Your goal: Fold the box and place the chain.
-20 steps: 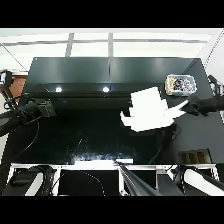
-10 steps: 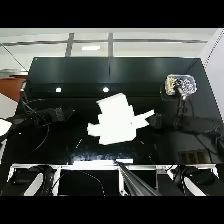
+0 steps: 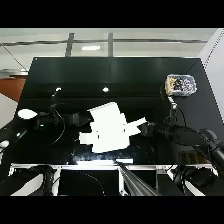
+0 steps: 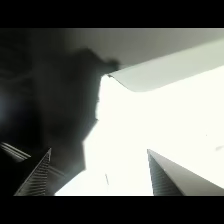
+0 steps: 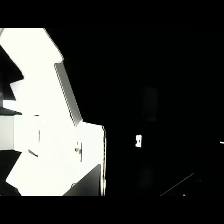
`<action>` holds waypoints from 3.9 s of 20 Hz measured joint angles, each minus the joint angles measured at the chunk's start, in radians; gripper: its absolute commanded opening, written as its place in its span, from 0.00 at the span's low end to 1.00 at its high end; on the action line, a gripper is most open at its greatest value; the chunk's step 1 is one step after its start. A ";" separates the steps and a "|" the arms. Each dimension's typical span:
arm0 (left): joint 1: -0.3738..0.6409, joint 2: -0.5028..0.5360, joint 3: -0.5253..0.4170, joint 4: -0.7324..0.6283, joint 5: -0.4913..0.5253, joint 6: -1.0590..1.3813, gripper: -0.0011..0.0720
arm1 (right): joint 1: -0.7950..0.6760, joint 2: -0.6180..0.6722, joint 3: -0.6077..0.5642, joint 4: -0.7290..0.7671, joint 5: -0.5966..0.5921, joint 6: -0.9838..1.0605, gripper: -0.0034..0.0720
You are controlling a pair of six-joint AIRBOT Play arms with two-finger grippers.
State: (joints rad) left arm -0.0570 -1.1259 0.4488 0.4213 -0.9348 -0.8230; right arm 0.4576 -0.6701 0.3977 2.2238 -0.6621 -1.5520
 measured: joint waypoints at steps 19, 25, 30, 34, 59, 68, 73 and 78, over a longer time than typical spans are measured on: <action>-0.103 -0.340 0.163 -0.103 -0.290 0.512 0.66 | 0.007 0.001 -0.002 -0.005 -0.008 0.027 0.08; -0.104 -0.384 0.184 -0.071 -0.376 0.529 0.65 | 0.007 0.001 -0.002 -0.022 -0.022 0.027 0.08; -0.103 -0.393 0.187 -0.069 -0.361 0.531 0.37 | 0.007 0.001 -0.002 -0.026 -0.027 0.027 0.08; -0.104 -0.394 0.187 -0.066 -0.351 0.528 0.10 | 0.007 0.001 -0.002 -0.026 -0.034 0.027 0.08; -0.336 0.014 0.050 0.026 0.017 0.885 0.05 | -0.119 0.002 0.215 -0.657 -0.415 -0.143 0.96; -0.352 -0.040 0.019 0.023 0.130 0.968 0.06 | -0.120 0.001 0.204 -0.607 -0.165 -0.287 0.96; -0.353 -0.079 0.042 0.124 0.159 0.974 0.06 | -0.120 0.001 0.149 -0.350 -0.124 -0.601 0.96; -0.353 -0.113 0.074 0.191 0.163 0.965 0.06 | -0.120 0.001 0.080 -0.237 -0.106 -0.731 0.96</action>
State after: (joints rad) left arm -0.4103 -1.2385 0.5228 0.6121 -0.7719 0.1417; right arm 0.3374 -0.6689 0.4782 1.9873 -0.7685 -2.2833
